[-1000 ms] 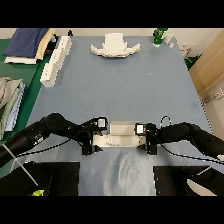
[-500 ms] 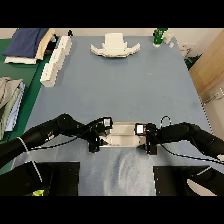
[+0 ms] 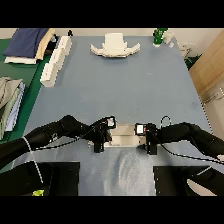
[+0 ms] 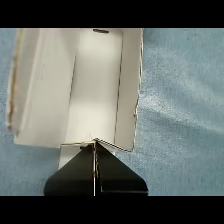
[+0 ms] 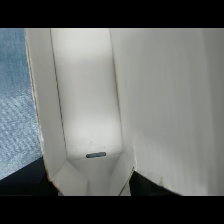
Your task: Fold the box.
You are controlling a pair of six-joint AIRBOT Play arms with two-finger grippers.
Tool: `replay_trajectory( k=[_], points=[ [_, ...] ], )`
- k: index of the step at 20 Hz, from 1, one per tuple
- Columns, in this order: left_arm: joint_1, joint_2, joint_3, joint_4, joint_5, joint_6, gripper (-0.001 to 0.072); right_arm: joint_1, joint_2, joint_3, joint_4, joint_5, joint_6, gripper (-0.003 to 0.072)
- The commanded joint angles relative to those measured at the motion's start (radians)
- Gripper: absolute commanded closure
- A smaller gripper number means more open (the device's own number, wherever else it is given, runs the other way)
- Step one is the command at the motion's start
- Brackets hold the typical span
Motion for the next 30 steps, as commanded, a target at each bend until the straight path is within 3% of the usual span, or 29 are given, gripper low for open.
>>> replay_trajectory(
  k=[1,6,8,9,16,17,18,19,20,25,28,30],
  points=[
    [-0.005,-0.001,0.001,-0.051,0.017,0.021,0.0676,0.001,0.001,0.000,0.000,0.000,0.000,0.0212],
    [-0.005,-0.023,0.001,-0.061,0.014,0.023,0.0658,0.001,0.001,0.000,0.000,0.000,0.000,0.0212],
    [-0.005,-0.028,0.001,-0.066,0.013,0.022,0.0271,0.001,0.001,0.000,0.000,0.000,0.000,0.0212],
    [-0.005,-0.028,0.001,-0.066,0.014,0.022,0.0213,0.001,0.000,0.000,0.000,0.000,0.000,0.0212],
    [-0.005,-0.028,0.001,-0.066,0.006,0.021,0.0214,0.001,0.001,0.000,0.000,0.000,0.000,0.0212],
    [-0.005,-0.028,0.001,-0.065,0.006,0.012,0.0216,0.001,0.001,0.000,0.000,0.000,0.000,0.0212],
    [-0.005,-0.027,0.001,-0.056,0.006,0.004,0.0276,0.001,0.001,0.000,0.000,0.000,0.000,0.0212],
    [-0.003,-0.022,0.002,-0.024,0.006,-0.039,0.0540,0.001,0.001,0.000,0.000,0.000,0.000,0.0212],
    [-0.002,-0.009,0.002,0.037,0.007,-0.082,0.0697,0.001,0.001,0.000,0.000,0.000,0.000,0.0212],
    [0.048,0.175,0.010,0.423,-0.079,-0.681,0.0698,0.001,0.001,0.000,0.000,0.000,0.000,0.0212],
    [0.143,0.345,0.009,0.600,-0.157,-1.061,0.0698,0.001,0.001,0.000,0.000,0.000,0.000,0.0212],
    [0.253,0.428,0.009,0.748,-0.238,-1.460,0.0697,0.001,0.001,0.000,0.000,0.000,0.000,0.0212]
  ],
)
